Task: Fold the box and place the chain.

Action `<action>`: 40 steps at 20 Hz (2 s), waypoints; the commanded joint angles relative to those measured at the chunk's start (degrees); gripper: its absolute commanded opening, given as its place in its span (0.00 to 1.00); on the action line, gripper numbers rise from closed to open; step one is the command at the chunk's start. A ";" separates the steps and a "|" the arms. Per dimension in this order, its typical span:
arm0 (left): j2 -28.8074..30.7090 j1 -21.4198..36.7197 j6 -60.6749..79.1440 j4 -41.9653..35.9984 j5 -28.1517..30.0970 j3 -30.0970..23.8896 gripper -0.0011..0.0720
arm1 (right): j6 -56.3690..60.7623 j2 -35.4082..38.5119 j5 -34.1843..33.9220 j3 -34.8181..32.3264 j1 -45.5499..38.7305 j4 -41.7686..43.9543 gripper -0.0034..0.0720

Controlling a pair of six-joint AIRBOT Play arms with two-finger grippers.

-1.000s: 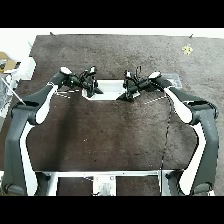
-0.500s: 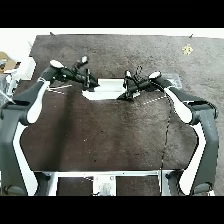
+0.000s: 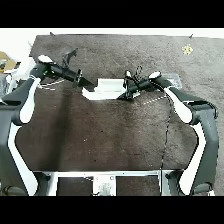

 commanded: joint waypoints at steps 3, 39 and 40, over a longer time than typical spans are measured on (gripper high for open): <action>-0.63 -5.84 -1.92 -0.24 8.00 0.02 0.03 | 0.02 0.00 0.04 0.04 0.00 -0.02 0.63; 0.81 -4.26 -17.77 8.07 33.59 0.33 0.03 | 0.02 0.00 0.04 0.04 0.00 -0.02 0.63; 2.34 -3.43 -17.77 8.07 32.04 0.74 0.03 | 0.02 0.00 0.04 0.04 0.00 0.00 0.63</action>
